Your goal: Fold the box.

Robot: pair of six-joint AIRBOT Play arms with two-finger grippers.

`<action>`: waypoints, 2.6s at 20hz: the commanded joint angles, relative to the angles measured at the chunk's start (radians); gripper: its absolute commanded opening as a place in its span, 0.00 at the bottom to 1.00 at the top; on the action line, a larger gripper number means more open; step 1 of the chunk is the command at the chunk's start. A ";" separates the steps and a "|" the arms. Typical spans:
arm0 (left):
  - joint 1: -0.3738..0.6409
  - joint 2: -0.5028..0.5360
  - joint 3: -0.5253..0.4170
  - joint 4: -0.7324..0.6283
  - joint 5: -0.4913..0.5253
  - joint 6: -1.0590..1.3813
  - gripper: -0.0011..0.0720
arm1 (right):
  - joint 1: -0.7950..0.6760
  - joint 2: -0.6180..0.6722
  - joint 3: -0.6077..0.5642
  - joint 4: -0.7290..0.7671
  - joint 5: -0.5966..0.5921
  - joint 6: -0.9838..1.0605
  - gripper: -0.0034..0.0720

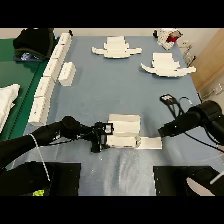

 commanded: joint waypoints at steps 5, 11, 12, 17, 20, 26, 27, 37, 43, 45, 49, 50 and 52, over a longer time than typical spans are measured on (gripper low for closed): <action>0.000 0.000 0.001 0.000 0.000 -0.001 0.71 | -0.473 -0.097 -0.105 0.480 -0.050 -0.050 0.05; 0.000 0.000 0.001 0.000 0.000 -0.001 0.71 | -0.503 -0.115 -0.219 0.585 -0.020 -0.147 0.05; 0.000 0.000 0.001 0.000 0.000 0.000 0.71 | -0.502 -0.115 -0.238 0.618 -0.021 -0.176 0.05; 0.000 0.000 0.001 0.000 0.000 0.000 0.71 | -0.484 -0.115 -0.274 0.770 -0.024 -0.278 0.05; 0.000 0.000 0.001 0.000 0.000 0.000 0.71 | -0.434 -0.115 -0.277 0.858 -0.011 -0.316 0.05; 0.000 0.000 0.001 0.000 0.000 -0.001 0.71 | -0.348 -0.081 -0.259 0.878 -0.006 -0.315 0.05; 0.000 0.000 0.001 0.000 0.000 0.000 0.71 | -0.341 -0.064 -0.250 0.878 -0.010 -0.315 0.05; 0.000 0.000 0.001 0.000 0.000 0.000 0.72 | -0.177 0.005 -0.183 0.872 0.071 -0.351 0.70; 0.000 0.000 0.001 0.000 0.001 -0.001 0.71 | 0.007 -0.018 -0.171 0.768 0.222 -0.193 0.64; 0.000 0.000 0.001 0.000 0.000 0.000 0.71 | 0.087 -0.046 -0.122 0.659 0.229 -0.044 0.64; 0.000 0.000 0.001 0.000 0.000 -0.001 0.71 | 0.307 -0.125 0.032 0.330 0.194 0.364 0.64; 0.000 0.000 0.001 0.000 0.000 0.000 0.71 | 0.362 -0.158 0.069 0.264 0.162 0.451 0.64; 0.000 0.000 0.001 0.000 0.000 0.000 0.71 | 0.454 -0.232 0.137 0.190 0.110 0.572 0.64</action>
